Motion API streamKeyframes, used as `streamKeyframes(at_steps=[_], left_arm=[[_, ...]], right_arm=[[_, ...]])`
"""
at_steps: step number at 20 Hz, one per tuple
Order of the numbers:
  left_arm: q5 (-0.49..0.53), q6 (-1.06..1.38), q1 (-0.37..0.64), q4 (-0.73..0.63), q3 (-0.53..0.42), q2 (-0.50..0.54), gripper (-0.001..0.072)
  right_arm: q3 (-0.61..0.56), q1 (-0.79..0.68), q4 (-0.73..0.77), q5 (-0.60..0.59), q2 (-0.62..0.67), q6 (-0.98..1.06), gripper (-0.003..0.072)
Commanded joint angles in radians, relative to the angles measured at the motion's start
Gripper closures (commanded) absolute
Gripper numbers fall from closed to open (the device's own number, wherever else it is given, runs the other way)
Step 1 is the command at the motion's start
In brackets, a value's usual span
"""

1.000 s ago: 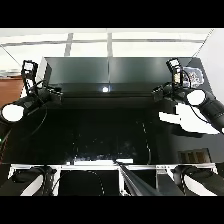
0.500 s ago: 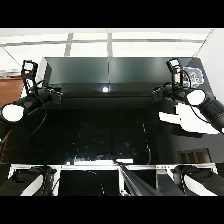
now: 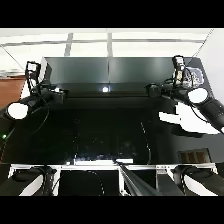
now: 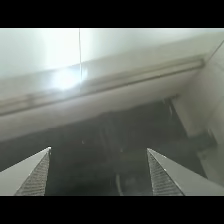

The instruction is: Fold the box and place the chain.

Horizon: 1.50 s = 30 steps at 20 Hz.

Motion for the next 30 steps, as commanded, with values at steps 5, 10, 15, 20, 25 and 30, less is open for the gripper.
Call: streamKeyframes(at_steps=[5,10,15,20,25,30], left_arm=[[-0.418,-0.285,0.143,0.196,0.058,0.032,0.0000],[-0.615,-0.473,0.308,0.338,0.058,0.094,0.0000],[-0.606,-0.473,0.322,0.304,0.058,0.094,0.0000],[-0.598,-0.473,0.322,0.254,0.058,0.094,0.0000],[-0.575,-0.473,0.320,0.210,0.058,0.094,0.0000],[-0.575,-0.472,0.320,0.208,0.058,0.094,0.0000]], right_arm=[[0.174,-0.447,-0.509,0.286,-0.002,0.418,-0.0034],[0.197,-1.044,-0.513,0.317,-0.051,0.426,-0.0034],[0.341,-1.260,-0.251,0.618,-0.308,-0.005,-0.0034],[0.495,-1.216,-0.290,0.832,-0.480,-0.169,-0.0034],[0.497,-1.127,-0.362,0.831,-0.501,-0.227,0.0152],[0.497,-1.097,-0.418,0.909,-0.487,-0.182,0.0673]])
